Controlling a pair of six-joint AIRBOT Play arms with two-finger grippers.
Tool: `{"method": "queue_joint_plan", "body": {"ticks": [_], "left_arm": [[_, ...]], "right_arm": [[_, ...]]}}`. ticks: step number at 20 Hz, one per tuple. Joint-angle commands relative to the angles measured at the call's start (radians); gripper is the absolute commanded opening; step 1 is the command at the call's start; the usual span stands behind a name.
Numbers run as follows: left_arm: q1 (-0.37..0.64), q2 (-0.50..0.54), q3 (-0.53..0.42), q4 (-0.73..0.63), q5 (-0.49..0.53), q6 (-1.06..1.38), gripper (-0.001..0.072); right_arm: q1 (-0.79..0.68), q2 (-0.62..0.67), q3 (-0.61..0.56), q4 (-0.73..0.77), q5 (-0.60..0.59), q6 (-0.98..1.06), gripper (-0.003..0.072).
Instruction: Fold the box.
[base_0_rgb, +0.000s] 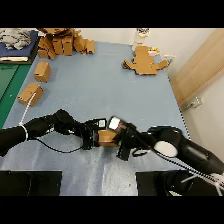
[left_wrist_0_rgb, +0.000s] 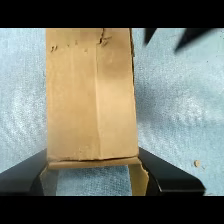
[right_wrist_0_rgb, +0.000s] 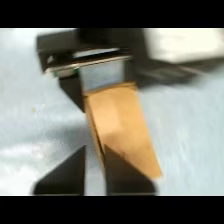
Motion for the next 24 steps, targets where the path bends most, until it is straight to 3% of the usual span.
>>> {"method": "queue_joint_plan", "body": {"ticks": [1, 3, 5, 7, 9, 16, 24], "left_arm": [[0.0, 0.0, 0.001, 0.0, 0.0, 0.0, 0.047], [0.0, 0.0, 0.001, 0.0, 0.0, 0.0, 0.047], [0.0, 0.0, 0.001, 0.0, 0.0, 0.0, 0.047], [0.0, 0.0, 0.001, 0.0, 0.0, 0.0, 0.047], [0.0, 0.0, 0.001, 0.0, 0.001, 0.0, 0.047], [0.0, 0.0, 0.001, 0.0, 0.0, 0.0, 0.047], [0.0, 0.0, 0.001, 0.0, 0.0, 0.0, 0.047]], "right_arm": [[-0.027, 0.177, -0.039, -0.069, -0.03, 0.514, 0.0005], [-0.053, 0.256, -0.13, -0.062, -0.128, 0.858, 0.0003], [-0.056, 0.272, -0.237, 0.033, -0.261, 1.077, 0.0003], [-0.048, 0.253, -0.338, 0.256, -0.455, 1.106, 0.0002], [-0.017, 0.226, -0.389, 0.35, -0.597, 1.058, 0.0003], [0.035, 0.108, -0.389, 0.352, -0.695, 1.058, 0.0002], [0.039, 0.084, -0.389, 0.352, -0.64, 1.057, 0.0002]]}}
